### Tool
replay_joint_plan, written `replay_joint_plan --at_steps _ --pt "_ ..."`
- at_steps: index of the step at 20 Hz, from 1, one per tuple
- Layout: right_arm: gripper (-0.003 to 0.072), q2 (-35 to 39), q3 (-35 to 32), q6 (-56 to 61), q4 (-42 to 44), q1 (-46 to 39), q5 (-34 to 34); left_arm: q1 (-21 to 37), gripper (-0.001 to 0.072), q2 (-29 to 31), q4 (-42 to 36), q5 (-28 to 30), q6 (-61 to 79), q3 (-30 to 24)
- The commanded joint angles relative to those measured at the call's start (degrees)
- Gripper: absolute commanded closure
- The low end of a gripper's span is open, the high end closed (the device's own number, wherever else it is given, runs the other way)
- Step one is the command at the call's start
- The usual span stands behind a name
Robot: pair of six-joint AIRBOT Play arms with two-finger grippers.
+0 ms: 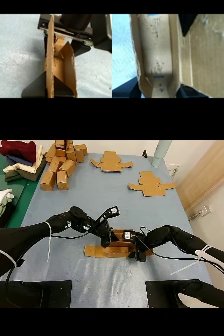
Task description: Fold the box.
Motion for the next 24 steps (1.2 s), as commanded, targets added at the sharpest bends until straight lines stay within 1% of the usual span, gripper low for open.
replay_joint_plan --at_steps 1,4,5,6,7,9,11,13,14,15,16,17,18,19,20,21,22,23,24 --pt "0.0231 -0.04 -0.02 0.02 -0.02 0.07 -0.02 0.02 0.0695 0.0 -0.17 -1.01 -0.02 0.02" --pt "0.0231 -0.04 -0.02 0.02 -0.02 0.07 -0.02 0.02 0.0693 0.02 -0.11 -1.92 -1.07 0.02" --pt "0.0231 -0.04 -0.02 0.02 -0.02 0.07 -0.02 0.15 0.0671 0.02 -0.13 -1.92 -2.05 0.02" --pt "0.0231 -0.04 -0.02 0.02 -0.02 0.07 -0.02 0.28 0.0313 0.11 0.31 -1.9 -2.05 0.02" --pt "0.0231 -0.04 -0.02 0.02 -0.02 0.07 -0.02 0.57 0.001 0.33 0.28 -1.86 -3.61 0.02" --pt "0.0231 -0.04 -0.02 0.02 -0.02 0.07 0.0 1.7 0.0007 1.79 0.83 -2.69 -6.58 0.02" --pt "0.0231 -0.04 -0.02 0.02 -0.02 0.07 -0.02 3.89 0.0007 5.01 4.83 -3.3 -9.57 0.02" --pt "0.023 -0.04 -0.02 0.02 -0.02 0.07 -0.02 6.78 0.0007 8.66 13.99 -3.8 -20.15 0.02" --pt "0.0231 -0.04 -0.02 0.02 -0.02 0.07 -0.02 8.09 0.0007 10.05 19.06 -5.38 -27.15 0.02" --pt "0.023 -0.04 -0.02 0.02 -0.02 0.07 -0.02 9.18 0.0009 11.06 23.67 -8.33 -34.03 0.02" --pt "0.0231 -0.04 -0.02 0.02 -0.02 0.07 -0.02 9.73 0.0154 11.41 26.6 -11.17 -40.26 0.02" --pt "0.0231 -0.04 -0.02 0.02 -0.02 0.07 -0.02 9.9 0.0638 11.45 29.05 -15.76 -45.57 0.02" --pt "0.0231 -0.04 -0.02 0.02 -0.02 0.07 -0.02 9.64 0.0695 11.39 30.12 -19.61 -46.18 -0.11" --pt "0.0231 -0.04 -0.02 0.02 -0.02 0.07 -0.02 9.22 0.0696 11.28 29.33 -22.47 -48.59 -0.39" --pt "0.0231 -0.04 -0.02 0.02 -0.02 0.07 -0.02 8.39 0.0696 11.28 26.82 -23.21 -51.84 -0.83" --pt "0.0231 -0.04 -0.02 0.02 -0.02 0.07 -0.02 7.15 0.0696 11.26 22.08 -23.41 -53.83 -1.44" --pt "0.0231 -0.04 -0.02 0.02 -0.02 0.07 -0.02 5.7 0.0696 11.21 17.33 -22.97 -53.81 -1.81" --pt "0.0231 -0.04 -0.02 0.02 -0.02 0.07 -0.02 4.17 0.0696 11.1 13.42 -20.98 -53.83 -1.75" --pt "0.0231 -0.04 -0.02 0.02 -0.02 0.07 0.0 3.13 0.0696 11.02 10.54 -17.81 -53.86 -1.44"
